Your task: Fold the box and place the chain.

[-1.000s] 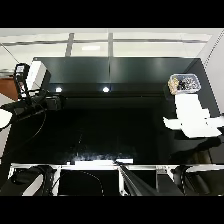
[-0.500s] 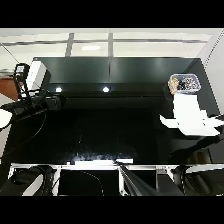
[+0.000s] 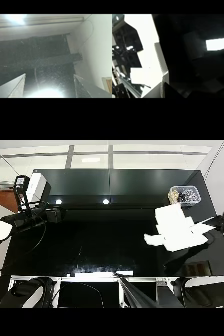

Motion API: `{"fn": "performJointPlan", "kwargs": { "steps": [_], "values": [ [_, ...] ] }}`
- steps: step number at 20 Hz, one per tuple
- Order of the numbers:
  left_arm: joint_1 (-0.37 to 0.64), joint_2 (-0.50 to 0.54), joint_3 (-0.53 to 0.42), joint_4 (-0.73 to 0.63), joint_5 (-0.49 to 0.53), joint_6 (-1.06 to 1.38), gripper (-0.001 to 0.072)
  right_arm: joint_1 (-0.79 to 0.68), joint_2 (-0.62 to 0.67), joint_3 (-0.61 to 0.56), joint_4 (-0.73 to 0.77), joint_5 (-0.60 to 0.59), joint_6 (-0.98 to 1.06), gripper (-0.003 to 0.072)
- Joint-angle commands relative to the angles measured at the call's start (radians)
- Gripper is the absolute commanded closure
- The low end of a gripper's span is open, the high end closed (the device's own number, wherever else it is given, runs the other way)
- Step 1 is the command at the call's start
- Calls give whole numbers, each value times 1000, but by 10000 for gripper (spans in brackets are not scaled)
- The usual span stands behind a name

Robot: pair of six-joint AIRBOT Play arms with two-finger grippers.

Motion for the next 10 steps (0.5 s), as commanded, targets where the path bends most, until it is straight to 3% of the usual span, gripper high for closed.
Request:
{"fn": "performJointPlan", "kwargs": {
  "steps": [1,5,10],
  "values": [
    [0,0,0,0,0,0,4,105,113,-136,75,-83,5,637],
    [0,-1,0,0,1,0,4,243,338,-370,185,-234,6,638],
    [-14,-14,0,-4,0,1,4,499,738,-754,462,-565,31,637]
  ]
}}
